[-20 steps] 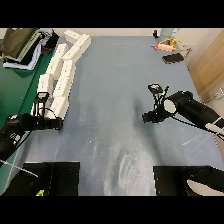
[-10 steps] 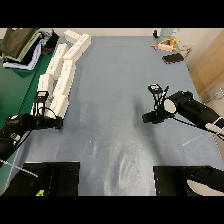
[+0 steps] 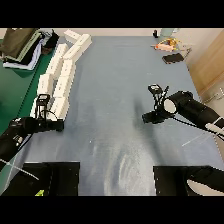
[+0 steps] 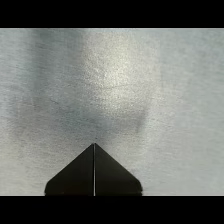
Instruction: Fold the box.
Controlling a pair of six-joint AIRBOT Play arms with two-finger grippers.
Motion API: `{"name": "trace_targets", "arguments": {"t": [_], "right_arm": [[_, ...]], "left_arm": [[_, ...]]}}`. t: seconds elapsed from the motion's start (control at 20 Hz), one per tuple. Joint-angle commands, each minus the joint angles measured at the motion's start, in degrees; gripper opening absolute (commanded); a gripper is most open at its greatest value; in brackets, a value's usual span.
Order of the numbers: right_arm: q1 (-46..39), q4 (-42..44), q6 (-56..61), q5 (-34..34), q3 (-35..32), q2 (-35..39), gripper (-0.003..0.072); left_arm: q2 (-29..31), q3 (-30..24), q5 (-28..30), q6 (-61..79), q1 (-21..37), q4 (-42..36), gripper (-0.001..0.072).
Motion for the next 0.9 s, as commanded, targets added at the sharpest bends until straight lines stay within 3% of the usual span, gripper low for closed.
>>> {"name": "trace_targets", "arguments": {"t": [0.0, 0.25, 0.3, 0.35, 0.4, 0.55, 0.85], "right_arm": [[0.1, 0.0, 0.0, 0.0, 0.0, 0.0, 0.0002], [0.2, 0.1, 0.0, 0.2, 0.0, 0.0, 0.0002], [0.2, 0.1, 0.0, 0.2, 0.0, 0.0, 0.0002], [0.2, 0.1, 0.0, 0.2, 0.0, 0.0, 0.0002], [0.2, 0.1, 0.0, 0.2, 0.0, 0.0, 0.0002], [0.2, 0.2, -1.1, 0.3, 0.0, 0.0, 0.0002], [0.2, 0.2, -1.5, 0.4, 0.0, 0.0, 0.0002]], "left_arm": [[-2.4, -0.6, -0.2, 0.0, 0.0, 0.0, 0.0414], [-4.9, -0.6, -0.7, -0.4, 0.0, 0.1, 0.0416], [-4.9, -0.6, -0.7, -0.4, 0.0, 0.1, 0.0460], [-4.9, -0.6, -0.9, -0.4, 0.0, 0.1, 0.0657], [-4.9, -0.6, -1.0, -0.4, 0.0, 0.1, 0.0701], [-4.8, 0.4, -4.9, -0.4, 0.0, 0.4, 0.0701], [-4.8, 9.6, -24.3, -0.4, 0.0, 3.2, 0.0702]]}}
